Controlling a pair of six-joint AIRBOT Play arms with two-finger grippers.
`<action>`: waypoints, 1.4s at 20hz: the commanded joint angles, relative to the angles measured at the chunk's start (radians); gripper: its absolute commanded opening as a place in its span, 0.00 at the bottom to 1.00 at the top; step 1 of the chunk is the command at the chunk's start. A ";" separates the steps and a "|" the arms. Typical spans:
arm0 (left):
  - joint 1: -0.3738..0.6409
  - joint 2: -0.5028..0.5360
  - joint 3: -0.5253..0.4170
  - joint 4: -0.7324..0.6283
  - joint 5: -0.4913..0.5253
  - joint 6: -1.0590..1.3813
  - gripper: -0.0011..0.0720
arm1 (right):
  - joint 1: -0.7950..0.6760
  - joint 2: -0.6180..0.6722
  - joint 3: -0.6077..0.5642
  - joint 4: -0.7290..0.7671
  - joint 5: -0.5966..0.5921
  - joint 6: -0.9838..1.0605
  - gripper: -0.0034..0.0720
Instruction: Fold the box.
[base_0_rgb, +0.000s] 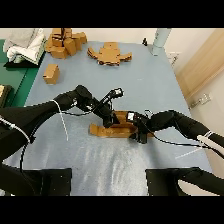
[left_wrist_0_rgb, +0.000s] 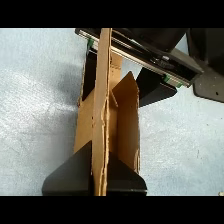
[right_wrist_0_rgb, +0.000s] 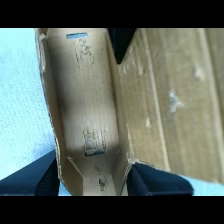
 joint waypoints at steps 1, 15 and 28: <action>0.000 0.000 0.000 -0.002 0.001 0.000 0.03 | 0.001 0.000 0.001 0.001 0.004 -0.002 0.74; 0.101 0.106 0.003 0.145 -0.077 -0.269 0.86 | 0.001 0.001 0.001 0.000 0.004 -0.002 0.74; 0.096 0.231 -0.133 0.068 -0.418 -0.750 0.03 | 0.001 0.001 0.001 0.000 0.004 -0.002 0.74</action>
